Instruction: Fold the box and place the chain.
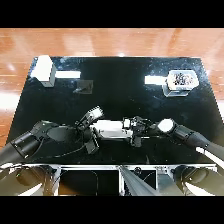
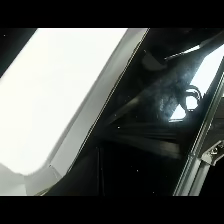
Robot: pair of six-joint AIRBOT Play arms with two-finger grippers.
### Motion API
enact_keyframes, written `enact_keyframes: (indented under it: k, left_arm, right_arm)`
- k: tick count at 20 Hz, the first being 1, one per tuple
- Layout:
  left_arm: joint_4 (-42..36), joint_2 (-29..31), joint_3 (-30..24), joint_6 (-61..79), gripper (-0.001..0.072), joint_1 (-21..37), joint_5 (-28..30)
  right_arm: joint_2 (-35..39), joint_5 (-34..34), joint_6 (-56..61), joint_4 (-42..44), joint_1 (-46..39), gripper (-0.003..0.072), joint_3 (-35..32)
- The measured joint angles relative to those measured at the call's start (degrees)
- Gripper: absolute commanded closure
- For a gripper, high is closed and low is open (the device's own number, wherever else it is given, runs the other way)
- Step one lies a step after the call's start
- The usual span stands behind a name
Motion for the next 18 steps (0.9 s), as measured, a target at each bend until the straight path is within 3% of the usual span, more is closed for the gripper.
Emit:
enact_keyframes:
  k: [1, 12, 18]
  left_arm:
    - [-0.39, -0.24, 0.0, 0.0, 0.0692, -0.04, -1.25]
    - [-1.66, -0.98, 0.0, 0.0, 0.0691, -1.99, -9.49]
    - [-1.73, -1.99, 0.0, -0.09, 0.0692, -6.84, -21.03]
  right_arm:
    - [0.0, 0.07, 0.0, -0.11, 0.0, 0.0081, 0.02]
    - [0.0, 0.15, 0.0, -0.55, 0.0, 0.0081, -0.02]
    - [0.0, 0.15, 0.0, -0.59, 0.0, 0.0081, -0.04]
